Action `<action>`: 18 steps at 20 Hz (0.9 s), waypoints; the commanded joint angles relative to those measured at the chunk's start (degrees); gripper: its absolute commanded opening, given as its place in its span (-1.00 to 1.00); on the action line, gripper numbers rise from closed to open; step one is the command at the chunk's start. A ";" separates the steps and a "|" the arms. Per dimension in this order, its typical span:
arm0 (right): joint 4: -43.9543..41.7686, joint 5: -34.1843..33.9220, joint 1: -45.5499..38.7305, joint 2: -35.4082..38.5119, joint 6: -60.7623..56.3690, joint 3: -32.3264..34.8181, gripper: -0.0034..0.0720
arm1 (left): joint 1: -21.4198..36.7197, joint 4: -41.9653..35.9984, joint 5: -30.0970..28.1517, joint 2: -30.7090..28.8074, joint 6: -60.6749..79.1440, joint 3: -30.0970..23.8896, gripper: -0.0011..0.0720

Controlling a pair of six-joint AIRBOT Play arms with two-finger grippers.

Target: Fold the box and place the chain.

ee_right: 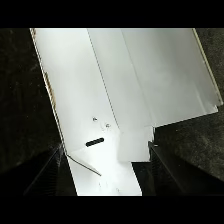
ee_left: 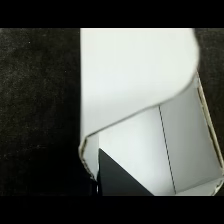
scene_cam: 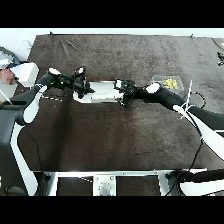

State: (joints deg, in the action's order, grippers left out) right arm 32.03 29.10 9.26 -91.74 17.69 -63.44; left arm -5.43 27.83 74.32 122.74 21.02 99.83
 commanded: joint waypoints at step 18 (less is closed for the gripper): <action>-3.10 18.18 -5.84 -11.89 -0.13 -14.80 0.67 | 0.00 0.02 0.02 0.00 0.02 0.04 -0.94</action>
